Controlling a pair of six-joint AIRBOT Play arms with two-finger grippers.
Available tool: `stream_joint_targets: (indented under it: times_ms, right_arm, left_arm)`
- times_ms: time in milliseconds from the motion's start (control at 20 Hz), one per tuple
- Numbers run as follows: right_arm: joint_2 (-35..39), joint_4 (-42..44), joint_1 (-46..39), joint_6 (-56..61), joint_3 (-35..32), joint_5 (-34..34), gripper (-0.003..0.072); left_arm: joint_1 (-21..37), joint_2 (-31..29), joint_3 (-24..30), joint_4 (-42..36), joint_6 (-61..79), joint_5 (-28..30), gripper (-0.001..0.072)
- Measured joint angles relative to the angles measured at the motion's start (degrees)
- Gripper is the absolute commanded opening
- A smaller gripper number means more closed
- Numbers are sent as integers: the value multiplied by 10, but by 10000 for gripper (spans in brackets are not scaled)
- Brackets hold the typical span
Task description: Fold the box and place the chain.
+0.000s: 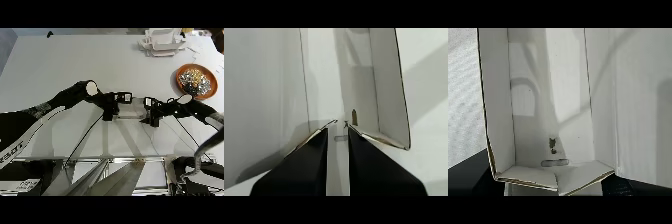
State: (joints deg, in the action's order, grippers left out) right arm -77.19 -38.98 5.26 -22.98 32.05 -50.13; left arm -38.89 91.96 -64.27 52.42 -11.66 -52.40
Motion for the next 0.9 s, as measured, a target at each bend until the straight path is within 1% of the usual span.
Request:
stream_joint_targets:
  times_ms: [100,150,200,300,350,450,500,550,600,650,700,900]
  right_arm:
    - [0,0,0,0,0,0,411]
    - [0,0,0,0,0,0,411]
    - [0,0,0,0,0,0,411]
    - [0,0,0,0,0,0,411]
    - [0,0,0,0,0,0,411]
    - [0,0,0,0,0,0,411]
    - [0,0,0,0,0,0,411]
    - [0,0,0,-1,0,0,411]
    - [0,0,0,-1,0,0,411]
    - [0,-1,0,-1,0,0,411]
    - [0,-1,0,-1,0,0,411]
    - [0,0,0,0,0,0,411]
  left_arm:
    - [-4,2,0,-6,-3,5,140]
    - [-7,4,0,-10,-3,7,164]
    - [-10,7,0,-12,-4,9,228]
    - [-15,10,0,-14,-8,12,446]
    - [-17,12,0,-15,-8,13,503]
    - [-20,13,0,-16,-10,13,512]
    - [-21,14,0,-16,-13,12,500]
    - [-22,14,0,-16,-18,10,427]
    - [-22,13,0,-15,-25,6,275]
    - [-23,11,0,-14,-37,-2,91]
    - [-23,6,0,-14,-48,-11,4]
    - [-16,-38,0,9,-128,-60,2]
